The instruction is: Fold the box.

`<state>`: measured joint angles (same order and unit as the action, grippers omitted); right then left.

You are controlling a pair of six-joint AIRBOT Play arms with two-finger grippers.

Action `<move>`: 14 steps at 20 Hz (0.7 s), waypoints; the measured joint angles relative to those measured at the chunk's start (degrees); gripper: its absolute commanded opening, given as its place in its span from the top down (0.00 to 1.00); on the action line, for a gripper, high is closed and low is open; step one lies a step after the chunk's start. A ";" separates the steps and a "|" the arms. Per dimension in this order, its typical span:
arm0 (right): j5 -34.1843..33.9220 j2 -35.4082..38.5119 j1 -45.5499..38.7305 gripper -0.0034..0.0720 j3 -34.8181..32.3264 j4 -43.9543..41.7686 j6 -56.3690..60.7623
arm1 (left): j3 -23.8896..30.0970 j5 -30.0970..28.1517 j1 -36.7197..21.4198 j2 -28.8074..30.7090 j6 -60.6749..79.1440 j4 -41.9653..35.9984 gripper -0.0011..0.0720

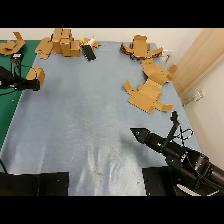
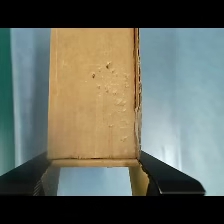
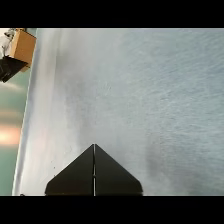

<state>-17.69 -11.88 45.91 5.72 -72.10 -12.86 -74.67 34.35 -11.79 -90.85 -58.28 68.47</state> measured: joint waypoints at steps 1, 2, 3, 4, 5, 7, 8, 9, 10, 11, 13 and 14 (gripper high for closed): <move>-0.26 0.00 0.00 0.95 0.00 1.14 1.29 | -2.36 0.09 -0.24 -2.64 -0.02 -0.20 0.30; -0.46 0.02 0.00 0.95 0.00 2.25 2.69 | -4.20 0.26 -0.31 -4.81 -0.02 -0.37 0.30; -0.92 0.02 0.00 0.95 0.00 3.52 4.02 | -5.84 0.17 -0.28 -6.75 -0.02 -0.76 0.30; -1.29 0.02 0.00 0.95 0.00 4.68 5.20 | -7.37 0.07 -0.02 -8.72 0.04 -1.01 0.28; -1.75 0.02 0.00 0.95 0.00 5.90 6.38 | -8.59 0.22 0.35 -10.34 0.59 -1.03 0.01; -2.32 0.02 0.00 0.79 0.00 7.74 8.15 | -10.64 0.13 1.22 -12.76 1.97 -1.40 0.01; -2.43 0.02 0.00 0.58 0.00 8.44 8.59 | -11.30 0.26 1.49 -13.51 2.40 -1.44 0.01; -2.58 0.02 0.00 0.50 0.00 8.94 9.03 | -12.11 0.52 1.51 -14.08 2.80 -1.44 0.01; -2.67 0.02 0.00 0.44 0.00 9.33 9.42 | -12.98 1.03 1.49 -14.36 2.82 -1.38 0.01; -2.78 0.02 0.00 0.38 0.00 9.73 9.66 | -14.08 2.14 1.25 -14.51 2.82 -1.25 0.01; -2.93 0.02 0.00 0.36 0.00 10.51 9.90 | -16.61 5.46 0.37 -14.47 2.45 -1.16 0.01; -2.99 0.02 0.00 0.35 0.00 10.86 10.03 | -18.18 7.72 -0.33 -14.32 1.84 -0.59 0.01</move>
